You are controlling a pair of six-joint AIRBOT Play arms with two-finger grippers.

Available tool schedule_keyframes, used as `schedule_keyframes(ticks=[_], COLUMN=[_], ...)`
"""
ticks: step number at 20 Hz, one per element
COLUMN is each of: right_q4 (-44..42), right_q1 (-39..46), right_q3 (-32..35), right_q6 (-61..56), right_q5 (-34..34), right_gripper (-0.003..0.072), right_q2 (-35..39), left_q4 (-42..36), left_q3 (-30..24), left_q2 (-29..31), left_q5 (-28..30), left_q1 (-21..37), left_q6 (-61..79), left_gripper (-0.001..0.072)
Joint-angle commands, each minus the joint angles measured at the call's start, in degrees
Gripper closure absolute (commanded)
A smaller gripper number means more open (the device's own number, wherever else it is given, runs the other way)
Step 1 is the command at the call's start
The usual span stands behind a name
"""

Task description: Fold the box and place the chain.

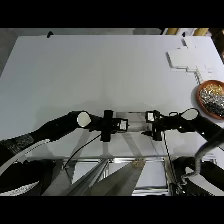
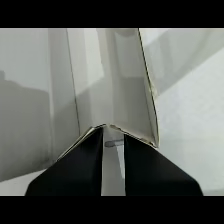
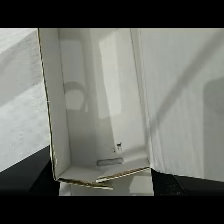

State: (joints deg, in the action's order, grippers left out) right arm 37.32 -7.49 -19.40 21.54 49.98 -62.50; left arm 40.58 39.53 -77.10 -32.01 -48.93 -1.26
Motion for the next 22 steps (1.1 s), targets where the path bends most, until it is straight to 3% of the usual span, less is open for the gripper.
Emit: schedule_keyframes(ticks=[1, 2, 5, 9, 11, 14, 15, 18, 22], right_q4=[-0.02, -0.04, -0.02, -0.04, -0.04, -0.02, -0.04, -0.04, -0.02], right_q1=[0.00, -0.02, 0.00, 0.00, 0.00, -0.02, 0.00, -0.02, -0.02], right_q3=[0.02, 0.02, 0.02, 0.02, 0.02, 0.02, 0.02, 0.02, 0.02], right_q6=[-0.04, -0.04, -0.04, -0.04, -0.04, -0.04, -0.04, -0.04, -0.04], right_q5=[0.00, -0.02, -0.02, -0.02, -0.02, -0.02, -0.02, -0.02, -0.02], right_gripper=[0.0350, 0.0350, 0.0350, 0.0350, 0.0350, 0.0350, 0.0350, 0.0350, 0.0350], right_q2=[0.07, 0.07, 0.04, 0.04, 0.04, 0.07, 0.07, 0.04, 0.04], left_q4=[-1.03, -1.09, -1.07, -1.07, -0.85, -0.04, 1.38, 8.22, 16.79], left_q3=[0.09, 0.09, 0.09, 0.09, 0.09, 0.09, 0.09, 0.09, 0.09], left_q2=[-1.11, -1.18, -1.18, -1.14, -0.50, 2.29, 3.45, 6.58, 12.66], left_q5=[1.01, 0.96, 1.22, 1.20, 0.11, -1.97, -2.43, -4.68, -12.04], left_q1=[-1.11, -1.18, -1.18, -1.18, -1.11, -0.76, -0.37, 1.55, 5.38], left_q6=[0.20, 0.20, 0.17, 0.13, -0.28, -2.19, -4.98, -16.00, -32.65], left_gripper=[0.0554, 0.0537, 0.0293, 0.0292, 0.0307, 0.0617, 0.0651, 0.0651, 0.0652])
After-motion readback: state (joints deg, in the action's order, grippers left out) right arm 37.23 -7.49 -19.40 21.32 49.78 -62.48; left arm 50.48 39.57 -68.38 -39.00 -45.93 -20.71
